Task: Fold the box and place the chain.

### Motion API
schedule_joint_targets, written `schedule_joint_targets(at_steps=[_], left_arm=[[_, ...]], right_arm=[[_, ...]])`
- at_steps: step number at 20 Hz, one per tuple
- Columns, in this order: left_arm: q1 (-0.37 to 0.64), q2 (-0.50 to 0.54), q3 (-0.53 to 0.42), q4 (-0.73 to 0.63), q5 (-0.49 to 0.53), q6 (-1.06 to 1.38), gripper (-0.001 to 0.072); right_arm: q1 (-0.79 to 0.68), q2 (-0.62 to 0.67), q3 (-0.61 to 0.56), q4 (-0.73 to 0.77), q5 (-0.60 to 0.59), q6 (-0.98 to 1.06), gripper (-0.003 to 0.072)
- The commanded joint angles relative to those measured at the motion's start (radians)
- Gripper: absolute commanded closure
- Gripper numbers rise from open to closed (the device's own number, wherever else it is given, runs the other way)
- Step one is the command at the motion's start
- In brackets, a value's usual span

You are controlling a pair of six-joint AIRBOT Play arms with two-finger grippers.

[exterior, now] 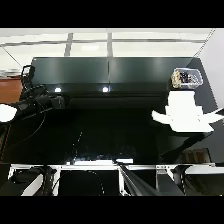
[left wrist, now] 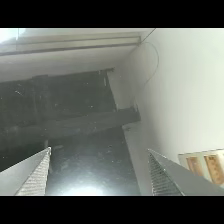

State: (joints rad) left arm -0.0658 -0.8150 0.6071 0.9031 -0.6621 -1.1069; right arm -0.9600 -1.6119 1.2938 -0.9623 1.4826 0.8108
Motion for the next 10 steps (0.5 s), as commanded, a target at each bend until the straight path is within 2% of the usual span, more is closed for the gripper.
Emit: schedule_joint_targets(at_steps=[1,3,6,8,10], left_arm=[[-0.001,0.0,0.001,-0.004,-0.001,-0.001,0.0017],[-0.001,0.0,0.001,-0.004,-0.005,-0.001,0.0017],[-0.001,0.0,0.001,-0.004,-0.011,-0.001,0.0016],[-0.001,-0.001,0.001,-0.004,-0.023,-0.001,0.0017],[-0.001,-0.001,0.001,-0.01,-0.041,-0.001,0.0016]], right_arm=[[0.082,0.134,-0.146,0.089,-0.037,-0.016,0.0668],[0.146,0.242,-0.25,0.146,-0.071,-0.021,0.0668],[0.275,0.433,-0.428,0.192,-0.182,-0.02,0.0667],[0.378,0.569,-0.576,0.29,-0.279,-0.025,0.0668],[0.513,0.705,-0.735,0.415,-0.444,-0.026,0.0668]])
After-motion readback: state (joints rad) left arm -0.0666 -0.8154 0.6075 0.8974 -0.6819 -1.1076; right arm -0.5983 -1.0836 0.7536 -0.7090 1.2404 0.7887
